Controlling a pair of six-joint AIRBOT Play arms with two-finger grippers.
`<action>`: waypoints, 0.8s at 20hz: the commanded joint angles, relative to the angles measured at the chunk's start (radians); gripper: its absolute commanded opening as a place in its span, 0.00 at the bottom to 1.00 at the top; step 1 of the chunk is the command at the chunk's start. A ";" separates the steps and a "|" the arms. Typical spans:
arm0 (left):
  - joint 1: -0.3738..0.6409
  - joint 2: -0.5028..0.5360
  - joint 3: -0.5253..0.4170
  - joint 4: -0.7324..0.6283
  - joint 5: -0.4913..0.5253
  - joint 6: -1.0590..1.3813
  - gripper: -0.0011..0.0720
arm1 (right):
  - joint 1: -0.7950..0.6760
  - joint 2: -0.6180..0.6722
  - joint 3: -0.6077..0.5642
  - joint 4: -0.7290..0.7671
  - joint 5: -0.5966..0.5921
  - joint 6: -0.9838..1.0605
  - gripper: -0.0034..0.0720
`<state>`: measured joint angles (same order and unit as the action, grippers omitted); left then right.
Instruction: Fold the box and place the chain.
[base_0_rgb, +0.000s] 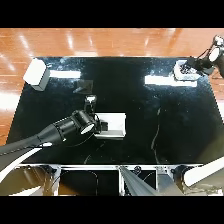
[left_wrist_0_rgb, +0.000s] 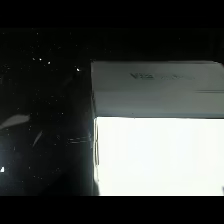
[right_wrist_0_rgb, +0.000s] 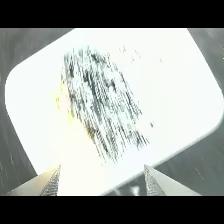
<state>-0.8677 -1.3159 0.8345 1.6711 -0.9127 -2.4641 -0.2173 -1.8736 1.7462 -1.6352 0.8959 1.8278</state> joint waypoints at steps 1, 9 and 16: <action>0.000 0.000 0.000 0.003 0.000 0.000 0.04 | -0.013 -0.177 0.201 0.049 0.013 -0.004 0.84; 0.000 0.000 0.000 0.003 -0.008 0.000 0.04 | -0.019 -0.276 0.296 0.046 0.001 -0.001 0.80; 0.000 0.000 0.000 -0.004 -0.008 0.000 0.04 | -0.018 -0.286 0.296 0.047 -0.026 0.000 0.52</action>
<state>-0.8677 -1.3159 0.8345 1.6722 -0.9199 -2.4660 -0.2356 -2.1544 2.0399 -1.5909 0.8822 1.8278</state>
